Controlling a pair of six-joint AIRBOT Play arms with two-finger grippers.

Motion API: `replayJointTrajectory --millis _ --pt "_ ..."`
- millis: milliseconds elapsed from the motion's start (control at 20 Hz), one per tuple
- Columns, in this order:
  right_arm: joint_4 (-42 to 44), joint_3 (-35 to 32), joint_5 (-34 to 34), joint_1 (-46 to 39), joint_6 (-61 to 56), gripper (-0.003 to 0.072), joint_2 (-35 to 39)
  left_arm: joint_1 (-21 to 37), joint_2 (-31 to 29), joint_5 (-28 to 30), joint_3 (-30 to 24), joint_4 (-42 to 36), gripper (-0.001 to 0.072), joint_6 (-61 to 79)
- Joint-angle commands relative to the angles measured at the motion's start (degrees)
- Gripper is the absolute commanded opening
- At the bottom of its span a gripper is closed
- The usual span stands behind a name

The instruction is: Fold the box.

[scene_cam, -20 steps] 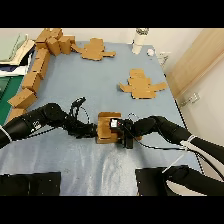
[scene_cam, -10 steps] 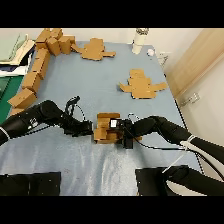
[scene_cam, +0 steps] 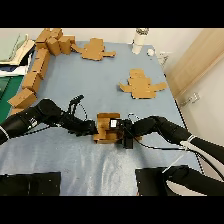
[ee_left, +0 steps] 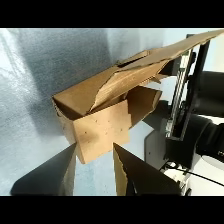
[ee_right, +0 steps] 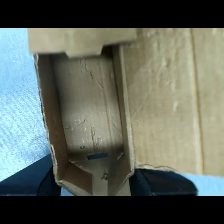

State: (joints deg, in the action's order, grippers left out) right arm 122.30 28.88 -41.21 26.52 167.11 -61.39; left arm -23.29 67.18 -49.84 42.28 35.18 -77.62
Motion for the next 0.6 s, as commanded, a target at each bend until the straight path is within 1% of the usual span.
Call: replayJointTrajectory --millis 0,150,200,350,400,450,550 --pt "0.0 0.0 0.0 0.0 0.0 0.0530 0.0 0.0 0.3 -0.1 0.0 -1.4 0.0369 1.2" --pt "0.0 0.0 0.0 0.0 0.0 0.0530 0.0 0.1 0.3 2.0 0.0 -1.3 0.0369 1.4" --pt "0.0 0.0 0.0 0.0 0.0 0.0530 0.0 0.1 0.3 3.5 0.0 -1.4 0.0369 1.3" --pt "0.0 0.0 0.0 0.0 0.0 0.0530 0.0 0.0 0.4 3.6 0.0 -0.4 0.0376 1.3" --pt "0.0 0.0 0.0 0.0 0.0 0.0530 0.0 0.0 0.4 2.5 0.0 0.0 0.0496 1.2" --pt "0.0 0.0 0.0 0.0 0.0 0.0530 0.0 0.0 0.4 2.3 0.0 0.6 0.0508 -0.5" --pt "0.0 0.0 0.0 0.0 0.0 0.0530 0.0 -0.2 0.4 2.8 0.0 2.9 0.0507 -4.4"
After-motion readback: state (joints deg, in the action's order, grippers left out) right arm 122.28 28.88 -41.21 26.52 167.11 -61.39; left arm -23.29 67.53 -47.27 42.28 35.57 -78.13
